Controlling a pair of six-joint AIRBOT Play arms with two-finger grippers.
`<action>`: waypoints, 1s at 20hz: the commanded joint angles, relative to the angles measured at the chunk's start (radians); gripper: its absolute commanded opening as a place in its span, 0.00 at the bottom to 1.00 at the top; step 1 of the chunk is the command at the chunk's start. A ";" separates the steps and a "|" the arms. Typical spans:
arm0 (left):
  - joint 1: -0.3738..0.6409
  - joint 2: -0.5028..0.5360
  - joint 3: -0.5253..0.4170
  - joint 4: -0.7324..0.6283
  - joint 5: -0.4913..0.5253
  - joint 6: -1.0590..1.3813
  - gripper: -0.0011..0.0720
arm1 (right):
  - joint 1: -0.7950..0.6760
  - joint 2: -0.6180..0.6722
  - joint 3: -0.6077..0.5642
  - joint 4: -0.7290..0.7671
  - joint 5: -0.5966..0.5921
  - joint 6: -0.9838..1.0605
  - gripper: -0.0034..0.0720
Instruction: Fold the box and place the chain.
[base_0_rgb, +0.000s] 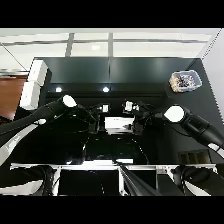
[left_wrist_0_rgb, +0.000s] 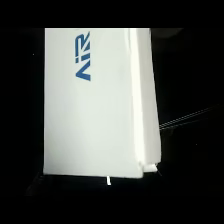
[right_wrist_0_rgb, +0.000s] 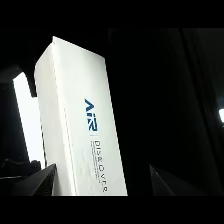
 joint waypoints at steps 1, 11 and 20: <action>0.000 -0.001 0.000 0.000 -0.001 0.001 0.62 | -0.002 0.000 0.005 0.003 -0.002 0.018 0.79; 0.000 -0.001 0.000 0.000 -0.001 0.001 0.62 | -0.002 -0.015 0.005 0.002 0.045 0.024 0.41; 0.000 -0.001 0.000 0.000 -0.001 0.001 0.62 | -0.002 -0.015 0.005 0.003 0.050 0.024 0.36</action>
